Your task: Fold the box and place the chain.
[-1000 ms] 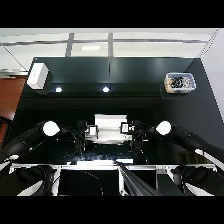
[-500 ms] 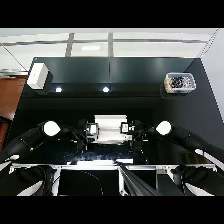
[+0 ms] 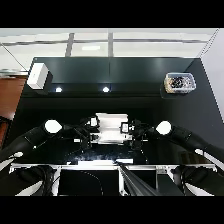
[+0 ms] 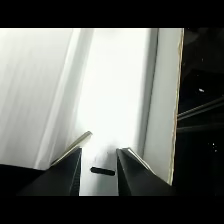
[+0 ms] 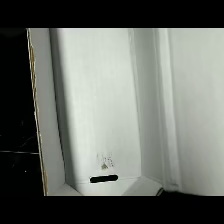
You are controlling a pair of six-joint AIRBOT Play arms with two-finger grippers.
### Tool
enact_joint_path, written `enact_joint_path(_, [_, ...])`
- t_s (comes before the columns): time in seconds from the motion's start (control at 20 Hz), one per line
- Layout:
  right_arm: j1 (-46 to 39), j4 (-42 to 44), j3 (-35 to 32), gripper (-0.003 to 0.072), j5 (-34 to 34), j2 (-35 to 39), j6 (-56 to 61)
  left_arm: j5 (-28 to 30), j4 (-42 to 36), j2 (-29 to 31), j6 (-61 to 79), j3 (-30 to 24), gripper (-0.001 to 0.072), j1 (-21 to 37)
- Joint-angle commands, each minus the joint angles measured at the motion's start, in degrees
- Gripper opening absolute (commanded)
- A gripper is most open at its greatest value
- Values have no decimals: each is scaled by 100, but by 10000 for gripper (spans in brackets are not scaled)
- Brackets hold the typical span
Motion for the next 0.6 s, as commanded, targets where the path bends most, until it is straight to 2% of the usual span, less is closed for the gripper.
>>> enact_joint_path(0.0, [2,-4,4,246,4,-2,-4,-13,-240,-39,7,-4,265,-4])
enact_joint_path(0.2, [2,-4,4,246,4,-2,-4,-74,-175,-92,13,-4,255,-87])
enact_joint_path(0.25, [2,-4,4,246,4,-2,-4,-81,-129,-111,11,-4,145,-129])
enact_joint_path(0.3, [2,-4,4,246,4,-2,-4,-81,-114,-118,11,-4,110,-166])
enact_joint_path(0.35, [2,-4,4,246,4,-2,-4,-63,-114,-118,13,-4,118,-199])
enact_joint_path(0.45, [2,-4,4,246,4,-2,-4,44,-118,-118,7,-4,398,-210])
enact_joint_path(0.5, [2,-4,4,246,4,-2,-4,48,-114,-118,7,-4,417,-208])
enact_joint_path(0.55, [2,-4,4,246,4,-2,-4,42,-114,-118,7,-4,397,-210])
